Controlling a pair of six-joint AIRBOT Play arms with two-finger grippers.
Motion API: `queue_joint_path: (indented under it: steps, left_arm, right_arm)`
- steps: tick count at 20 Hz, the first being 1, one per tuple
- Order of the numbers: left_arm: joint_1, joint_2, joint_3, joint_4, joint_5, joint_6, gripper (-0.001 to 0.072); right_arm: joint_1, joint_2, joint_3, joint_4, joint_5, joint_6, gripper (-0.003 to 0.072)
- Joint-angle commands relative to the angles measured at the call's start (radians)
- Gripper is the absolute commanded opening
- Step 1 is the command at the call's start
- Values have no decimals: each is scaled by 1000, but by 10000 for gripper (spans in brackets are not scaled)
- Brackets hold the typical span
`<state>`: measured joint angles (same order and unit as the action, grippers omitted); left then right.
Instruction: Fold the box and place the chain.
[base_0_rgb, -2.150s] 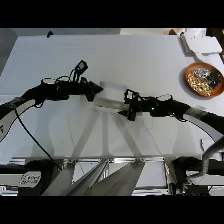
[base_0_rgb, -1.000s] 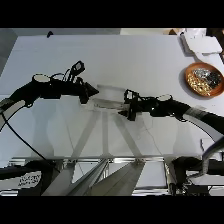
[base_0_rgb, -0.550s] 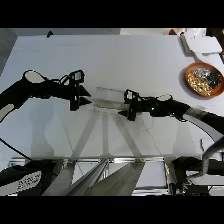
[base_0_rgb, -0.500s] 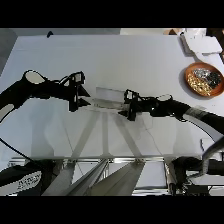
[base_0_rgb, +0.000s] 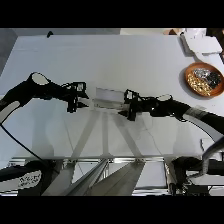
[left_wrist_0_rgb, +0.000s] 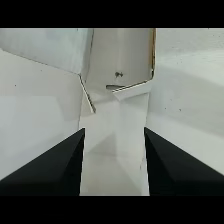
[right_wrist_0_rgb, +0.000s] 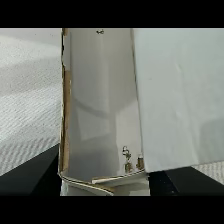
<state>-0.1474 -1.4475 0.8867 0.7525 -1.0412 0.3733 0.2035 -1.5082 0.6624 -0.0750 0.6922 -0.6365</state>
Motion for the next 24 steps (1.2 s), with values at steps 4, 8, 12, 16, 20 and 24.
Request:
queue_joint_path:
  steps: [4, 8, 12, 16, 20, 24]
  left_arm:
    - [12, -81, 0, -68, 13, 100, 419]
    - [9, -84, 0, -97, 20, 146, 419]
    - [8, -84, 0, -154, -23, 213, 416]
    - [8, -84, 0, -153, -57, 217, 354]
    - [8, -84, 0, -153, -85, 217, 328]
    - [8, -85, 0, -154, -70, 226, 311]
  right_arm:
    - [0, 0, 1, 0, 0, 0, 448]
    - [0, 0, 1, 0, 0, 0, 448]
    - [0, 0, 1, 0, 0, 0, 448]
    - [0, 0, 1, 0, 0, 0, 448]
    - [0, 0, 1, 0, 0, 0, 448]
    - [0, 0, 1, 0, 0, 0, 448]
